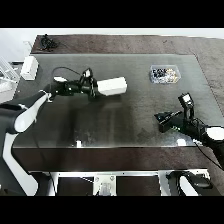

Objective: Fold the box and place the chain.

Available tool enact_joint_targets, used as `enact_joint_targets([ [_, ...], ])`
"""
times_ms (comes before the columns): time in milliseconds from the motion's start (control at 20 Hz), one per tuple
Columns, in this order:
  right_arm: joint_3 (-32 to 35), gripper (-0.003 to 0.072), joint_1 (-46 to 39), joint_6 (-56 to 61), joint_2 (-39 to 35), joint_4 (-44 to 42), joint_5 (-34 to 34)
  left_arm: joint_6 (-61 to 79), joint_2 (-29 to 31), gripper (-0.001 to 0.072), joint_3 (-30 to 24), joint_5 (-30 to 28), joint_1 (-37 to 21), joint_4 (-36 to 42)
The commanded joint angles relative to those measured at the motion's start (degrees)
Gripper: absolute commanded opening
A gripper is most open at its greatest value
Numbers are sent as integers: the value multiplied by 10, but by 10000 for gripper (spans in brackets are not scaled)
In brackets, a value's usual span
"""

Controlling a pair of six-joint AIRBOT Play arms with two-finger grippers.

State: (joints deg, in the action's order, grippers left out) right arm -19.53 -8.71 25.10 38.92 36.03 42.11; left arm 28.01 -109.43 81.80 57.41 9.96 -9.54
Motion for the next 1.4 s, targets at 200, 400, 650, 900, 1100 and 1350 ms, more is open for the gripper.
enact_joint_targets([
  [200, 1, 5, 0, 0, 0, 0, -19, -143, 157, 16, 0, -296, -80, 7],
  [400, 1, 5, 0, 0, 0, 0, -19, -186, 191, 18, 0, -435, -142, 7],
  [650, 1, 5, 0, 0, 1, 0, -21, -340, 170, 19, -25, -406, -241, 3],
  [900, 13, 5, 0, 0, 9, -31, -49, -490, 43, 18, -21, -334, -289, -148],
  [1100, 14, 5, 0, 0, 9, -31, -51, -472, 28, 18, -21, -356, -289, -151],
  [1350, 14, 5, 1, 0, 10, -46, -52, -454, 26, 522, -21, -360, -289, -154],
])
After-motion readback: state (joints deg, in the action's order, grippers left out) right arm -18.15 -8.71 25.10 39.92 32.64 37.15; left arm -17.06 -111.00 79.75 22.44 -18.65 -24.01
